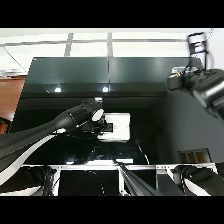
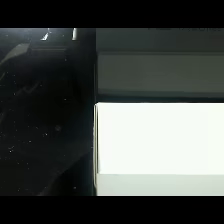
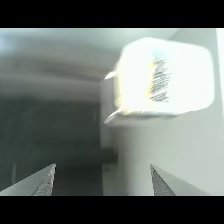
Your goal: Fold the box and place the chain.
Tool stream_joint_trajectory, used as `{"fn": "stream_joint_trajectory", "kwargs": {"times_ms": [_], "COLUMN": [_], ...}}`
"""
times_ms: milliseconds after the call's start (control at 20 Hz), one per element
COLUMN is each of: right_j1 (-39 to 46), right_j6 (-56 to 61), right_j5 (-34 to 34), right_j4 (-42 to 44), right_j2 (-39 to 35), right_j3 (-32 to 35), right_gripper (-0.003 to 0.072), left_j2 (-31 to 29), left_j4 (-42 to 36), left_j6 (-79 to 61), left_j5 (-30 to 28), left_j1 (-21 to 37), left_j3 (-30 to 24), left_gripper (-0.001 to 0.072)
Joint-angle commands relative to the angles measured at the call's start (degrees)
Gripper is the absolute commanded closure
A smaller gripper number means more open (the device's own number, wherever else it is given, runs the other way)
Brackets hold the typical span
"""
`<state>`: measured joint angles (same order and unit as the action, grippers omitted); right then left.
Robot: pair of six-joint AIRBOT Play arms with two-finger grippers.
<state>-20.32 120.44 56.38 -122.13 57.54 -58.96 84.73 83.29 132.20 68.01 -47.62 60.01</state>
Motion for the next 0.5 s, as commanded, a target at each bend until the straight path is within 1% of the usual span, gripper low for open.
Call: {"fn": "stream_joint_trajectory", "kwargs": {"times_ms": [0,50,100,150,250,300,350,400,450], "right_j1": [19.89,24.06,27.17,29.44,32.20,32.89,33.18,33.29,33.29], "right_j6": [-1.16,-2.27,-2.29,-2.29,-2.29,-2.29,-2.32,-2.29,-2.23], "right_j5": [-17.25,-21.20,-22.05,-19.32,-7.37,-0.94,3.87,7.54,9.44], "right_j4": [16.63,24.83,31.12,35.34,39.32,39.85,39.82,39.71,39.87], "right_j2": [6.78,10.10,14.01,18.88,29.44,34.93,39.45,43.63,46.64], "right_j3": [1.11,0.15,-2.47,-7.21,-20.17,-27.41,-33.59,-39.15,-42.91], "right_gripper": [-0.0034,-0.0034,-0.0034,-0.0034,-0.0034,-0.0034,-0.0030,0.0023,0.0077], "left_j2": [0.00,0.00,0.00,0.00,0.04,0.09,0.15,0.24,0.28], "left_j4": [0.02,0.02,0.04,0.04,0.04,0.02,0.02,0.02,0.04], "left_j6": [0.00,0.00,0.00,0.00,0.00,0.02,0.00,0.00,0.00], "left_j5": [-0.02,0.00,-0.02,-0.04,-0.07,-0.04,-0.04,-0.02,-0.02], "left_j1": [0.04,0.04,0.04,0.04,0.04,0.04,0.04,0.04,0.04], "left_j3": [0.04,0.04,0.04,0.04,0.04,0.04,0.04,0.04,0.04], "left_gripper": [0.0678,0.0679,0.0678,0.0679,0.0679,0.0679,0.0679,0.0679,0.0679]}}
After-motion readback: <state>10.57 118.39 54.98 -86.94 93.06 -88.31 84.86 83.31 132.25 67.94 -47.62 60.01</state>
